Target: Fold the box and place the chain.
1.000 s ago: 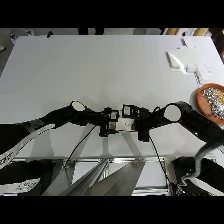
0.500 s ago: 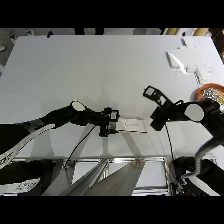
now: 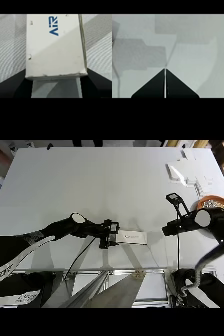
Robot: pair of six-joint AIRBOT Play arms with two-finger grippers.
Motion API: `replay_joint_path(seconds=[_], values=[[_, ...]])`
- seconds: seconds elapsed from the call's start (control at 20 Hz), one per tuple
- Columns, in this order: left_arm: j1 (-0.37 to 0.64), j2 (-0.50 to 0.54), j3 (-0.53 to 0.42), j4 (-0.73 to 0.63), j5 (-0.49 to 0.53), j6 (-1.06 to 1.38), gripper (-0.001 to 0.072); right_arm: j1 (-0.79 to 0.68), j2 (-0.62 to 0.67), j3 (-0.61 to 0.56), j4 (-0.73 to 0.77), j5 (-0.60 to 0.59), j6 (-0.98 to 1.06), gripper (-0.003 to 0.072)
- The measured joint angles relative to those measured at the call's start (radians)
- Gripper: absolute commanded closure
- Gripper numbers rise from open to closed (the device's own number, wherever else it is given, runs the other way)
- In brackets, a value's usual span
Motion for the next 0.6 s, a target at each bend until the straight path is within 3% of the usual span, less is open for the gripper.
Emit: replay_joint_path(seconds=[0.6], values=[[0.000,0.000,0.000,0.000,0.000,0.000,0.0389,-0.013,0.000,0.000,-0.001,0.008,0.023,0.0666]])
